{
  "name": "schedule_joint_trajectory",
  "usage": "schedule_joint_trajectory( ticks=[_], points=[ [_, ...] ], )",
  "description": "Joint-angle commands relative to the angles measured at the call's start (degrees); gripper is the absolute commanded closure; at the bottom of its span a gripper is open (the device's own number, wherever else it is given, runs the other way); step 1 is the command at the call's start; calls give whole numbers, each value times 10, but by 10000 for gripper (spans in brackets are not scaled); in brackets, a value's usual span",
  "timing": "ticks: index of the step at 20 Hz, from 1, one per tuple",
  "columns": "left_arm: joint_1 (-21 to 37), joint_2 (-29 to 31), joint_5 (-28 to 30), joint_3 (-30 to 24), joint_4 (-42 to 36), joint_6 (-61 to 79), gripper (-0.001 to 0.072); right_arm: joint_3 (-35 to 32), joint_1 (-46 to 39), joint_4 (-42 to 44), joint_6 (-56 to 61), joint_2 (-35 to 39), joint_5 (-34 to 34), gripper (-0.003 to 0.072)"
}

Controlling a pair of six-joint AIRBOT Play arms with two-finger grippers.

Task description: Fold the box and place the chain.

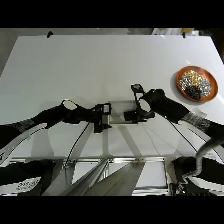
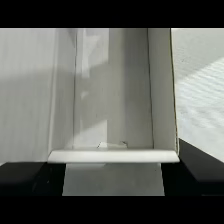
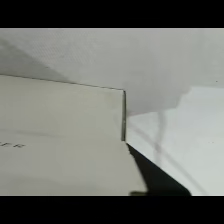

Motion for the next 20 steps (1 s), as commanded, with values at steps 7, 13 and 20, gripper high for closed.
schedule_joint_trajectory(
  ticks=[7, 13, 20],
  points=[
    [0, 0, -1, 0, 0, 0, 560, 1, 1, -4, 1, -2, -17, 510],
    [0, 0, -1, 0, 0, 0, 560, 1, 1, -6, 1, -3, -23, 533],
    [0, 0, -1, 0, 0, 0, 560, 1, 1, -51, 40, -3, 4, 569]
  ],
)
